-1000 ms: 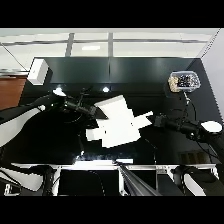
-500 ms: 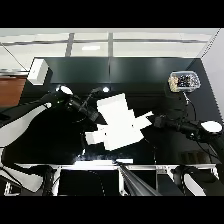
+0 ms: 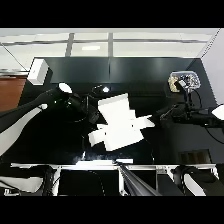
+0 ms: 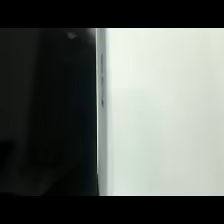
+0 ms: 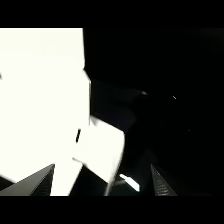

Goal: Fold the box and place the chain.

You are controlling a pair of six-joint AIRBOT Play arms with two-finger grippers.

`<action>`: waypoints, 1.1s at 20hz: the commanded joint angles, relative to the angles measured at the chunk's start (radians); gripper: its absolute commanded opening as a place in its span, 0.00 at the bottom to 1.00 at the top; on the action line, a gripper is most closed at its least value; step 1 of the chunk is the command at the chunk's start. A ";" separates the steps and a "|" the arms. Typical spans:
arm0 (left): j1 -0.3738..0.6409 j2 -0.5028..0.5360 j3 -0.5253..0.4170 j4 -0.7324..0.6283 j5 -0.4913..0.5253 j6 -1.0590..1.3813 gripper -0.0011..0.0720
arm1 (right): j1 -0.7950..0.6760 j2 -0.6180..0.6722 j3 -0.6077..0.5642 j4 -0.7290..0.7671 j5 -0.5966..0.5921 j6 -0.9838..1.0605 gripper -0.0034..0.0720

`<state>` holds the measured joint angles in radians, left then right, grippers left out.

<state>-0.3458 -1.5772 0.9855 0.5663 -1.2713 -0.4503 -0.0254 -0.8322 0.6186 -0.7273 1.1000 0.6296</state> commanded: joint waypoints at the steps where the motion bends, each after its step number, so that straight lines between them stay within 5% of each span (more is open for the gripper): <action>1: -0.073 0.107 -0.040 0.034 0.206 0.184 0.04 | 0.037 0.000 0.046 -0.087 0.056 -0.146 0.99; 5: -0.139 0.101 -0.033 0.103 0.265 0.452 0.05 | 0.167 0.000 -0.002 -0.087 -0.082 -0.299 0.99; 10: -0.151 0.055 -0.035 0.133 0.359 0.451 0.05 | 0.281 -0.009 -0.100 -0.127 -0.238 -0.420 0.99; 22: -0.151 0.002 -0.034 0.133 0.370 0.444 0.05 | 0.346 -0.083 -0.217 -0.167 -0.252 -0.542 0.99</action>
<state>-0.4965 -1.5723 0.9520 0.6903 -0.9081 -0.0090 0.3027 -0.8837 0.4126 -0.8833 0.8516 0.1291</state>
